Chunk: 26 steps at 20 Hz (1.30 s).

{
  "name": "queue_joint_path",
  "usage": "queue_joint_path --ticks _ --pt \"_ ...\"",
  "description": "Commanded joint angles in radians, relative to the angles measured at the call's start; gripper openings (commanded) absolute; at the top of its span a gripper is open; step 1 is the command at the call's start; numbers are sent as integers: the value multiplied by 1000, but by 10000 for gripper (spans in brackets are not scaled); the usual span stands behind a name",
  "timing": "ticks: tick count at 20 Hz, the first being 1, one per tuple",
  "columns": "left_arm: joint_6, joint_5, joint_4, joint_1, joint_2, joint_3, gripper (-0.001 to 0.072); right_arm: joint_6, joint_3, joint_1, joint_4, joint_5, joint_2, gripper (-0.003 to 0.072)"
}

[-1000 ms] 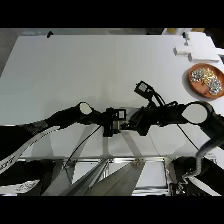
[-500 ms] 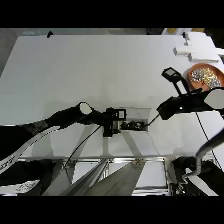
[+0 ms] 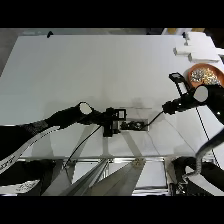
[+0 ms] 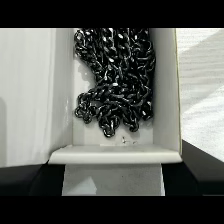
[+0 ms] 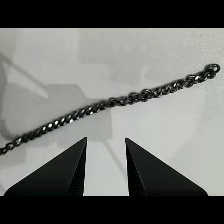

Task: Fold the box and place the chain.

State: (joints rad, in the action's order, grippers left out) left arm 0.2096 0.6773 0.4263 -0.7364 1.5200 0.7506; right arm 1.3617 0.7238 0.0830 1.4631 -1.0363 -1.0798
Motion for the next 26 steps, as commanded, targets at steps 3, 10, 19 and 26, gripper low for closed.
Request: queue_joint_path --ticks 3,10,19,26 --pt "0 0 0 -1 0 0 210 22 -2 -3 37 89 -74 274" --pt "0 0 0 -1 0 0 210 27 -2 -3 37 111 -175 274" --pt "0 0 0 0 0 0 210 10 -2 -3 46 92 -202 15" --pt "0 0 0 0 0 0 210 -8 -2 22 47 -40 70 15"
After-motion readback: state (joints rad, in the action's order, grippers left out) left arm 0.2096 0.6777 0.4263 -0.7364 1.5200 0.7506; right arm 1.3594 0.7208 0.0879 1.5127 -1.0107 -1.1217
